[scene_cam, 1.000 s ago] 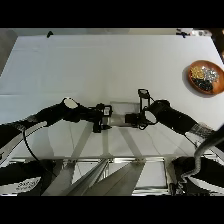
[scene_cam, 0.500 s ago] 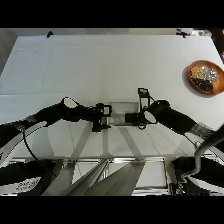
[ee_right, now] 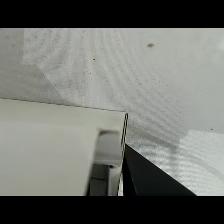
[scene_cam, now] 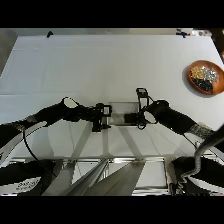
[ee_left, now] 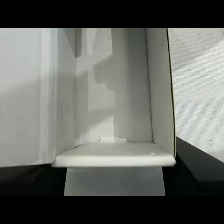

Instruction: Fold the box and place the chain.

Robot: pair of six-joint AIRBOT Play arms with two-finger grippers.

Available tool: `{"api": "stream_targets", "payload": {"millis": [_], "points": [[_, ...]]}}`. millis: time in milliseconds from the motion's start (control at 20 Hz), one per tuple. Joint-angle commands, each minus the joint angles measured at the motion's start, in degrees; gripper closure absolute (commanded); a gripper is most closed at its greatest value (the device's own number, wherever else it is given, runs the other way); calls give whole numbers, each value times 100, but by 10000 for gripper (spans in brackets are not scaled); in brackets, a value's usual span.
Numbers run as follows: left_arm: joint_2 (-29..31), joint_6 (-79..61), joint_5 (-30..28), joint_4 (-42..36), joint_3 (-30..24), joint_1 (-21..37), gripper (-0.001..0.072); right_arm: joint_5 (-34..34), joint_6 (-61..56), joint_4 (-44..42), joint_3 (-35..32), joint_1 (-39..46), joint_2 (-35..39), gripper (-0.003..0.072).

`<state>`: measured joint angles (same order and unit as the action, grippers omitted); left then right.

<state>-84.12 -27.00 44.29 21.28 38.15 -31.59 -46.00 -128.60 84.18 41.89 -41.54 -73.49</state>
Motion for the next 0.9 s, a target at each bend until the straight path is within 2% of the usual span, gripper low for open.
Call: {"api": "stream_targets", "payload": {"millis": [0, 50, 100, 250, 400, 600, 650, 750, 800, 850], "points": [[-2, -2, 9, 0, 2, -4, 332, -120, 7, -59, 2, 0, -2, 530], [-2, -2, 7, 0, 2, -4, 332, -177, 9, -59, 2, 0, -2, 524], [-2, -2, 7, 0, 2, -4, 332, -243, 9, -59, 2, 0, -2, 485], [-2, -2, 9, 0, 2, -4, 332, -428, 160, -59, 2, 0, -2, 481], [-2, -2, 7, 0, 2, -4, 332, -608, 162, -66, 2, 0, 0, 400], [-2, -2, 7, 0, 2, -4, 332, -649, 162, -66, 46, 0, 0, 394], [-4, -2, 7, 0, 2, -4, 332, -656, 162, -66, 70, 0, 0, 404], [-2, -2, 7, 0, 2, -4, 332, -647, 162, -66, 85, 0, -2, 500], [-2, -2, 7, 0, 2, -4, 332, -645, 162, -63, 85, 0, -2, 516], [-2, -2, 7, 0, 2, -4, 332, -645, 162, -61, 85, 0, -4, 562]]}}
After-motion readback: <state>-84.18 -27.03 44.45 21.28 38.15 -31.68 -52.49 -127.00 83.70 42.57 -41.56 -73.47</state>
